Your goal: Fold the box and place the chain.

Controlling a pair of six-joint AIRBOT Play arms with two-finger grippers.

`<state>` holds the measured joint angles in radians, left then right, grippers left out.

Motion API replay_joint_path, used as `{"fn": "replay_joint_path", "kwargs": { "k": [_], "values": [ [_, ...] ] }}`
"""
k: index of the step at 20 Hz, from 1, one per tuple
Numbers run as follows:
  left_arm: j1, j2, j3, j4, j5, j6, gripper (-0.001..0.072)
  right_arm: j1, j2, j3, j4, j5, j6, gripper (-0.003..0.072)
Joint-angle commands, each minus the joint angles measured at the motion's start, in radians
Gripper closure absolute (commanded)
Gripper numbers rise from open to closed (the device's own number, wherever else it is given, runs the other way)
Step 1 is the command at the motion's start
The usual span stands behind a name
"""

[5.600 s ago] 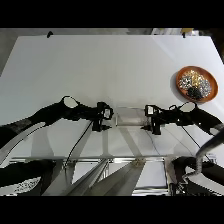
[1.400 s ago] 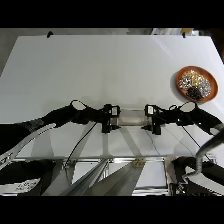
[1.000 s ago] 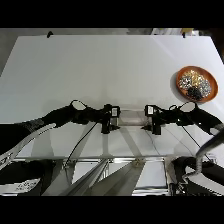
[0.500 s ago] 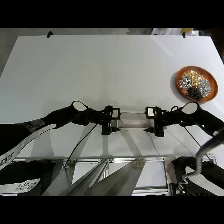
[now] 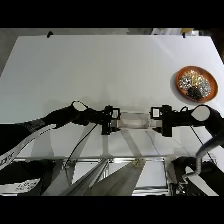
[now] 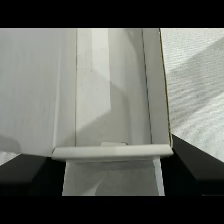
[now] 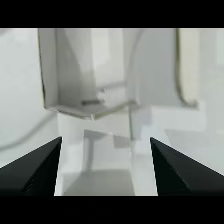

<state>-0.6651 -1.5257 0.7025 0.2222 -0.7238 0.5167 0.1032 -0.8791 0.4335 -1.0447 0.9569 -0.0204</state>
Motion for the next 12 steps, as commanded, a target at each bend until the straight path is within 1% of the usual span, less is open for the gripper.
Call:
{"fn": "replay_joint_path", "kwargs": {
  "k": [1,2,3,4,5,6,8,12],
  "values": [
    [0.001,0.0,0.0,-0.001,0.002,-0.002,0.032,0.001,0.122,0.001,-0.091,0.055,0.095,0.0203],
    [0.001,0.0,0.0,-0.001,0.002,-0.002,0.032,0.001,0.16,0.001,-0.057,0.081,0.095,0.028],
    [0.001,0.0,0.0,-0.001,0.002,-0.002,0.032,0.001,0.194,0.001,-0.005,0.105,0.095,0.0408],
    [0.001,0.0,0.0,-0.001,0.002,-0.002,0.032,0.001,0.217,0.001,0.07,0.126,0.095,0.0583],
    [0.001,0.0,0.0,-0.001,0.002,-0.002,0.032,0.001,0.223,0.0,0.177,0.144,0.09,0.0672],
    [0.001,0.0,0.0,-0.001,0.002,-0.002,0.032,0.001,0.217,0.0,0.279,0.143,0.079,0.0672],
    [0.001,0.0,0.0,-0.001,0.002,-0.002,0.032,0.001,0.185,-0.001,0.42,0.085,0.032,0.0672],
    [0.001,0.0,0.0,-0.001,0.002,-0.002,0.032,0.001,0.035,-0.001,0.55,-0.18,0.06,0.0672]
  ]
}}
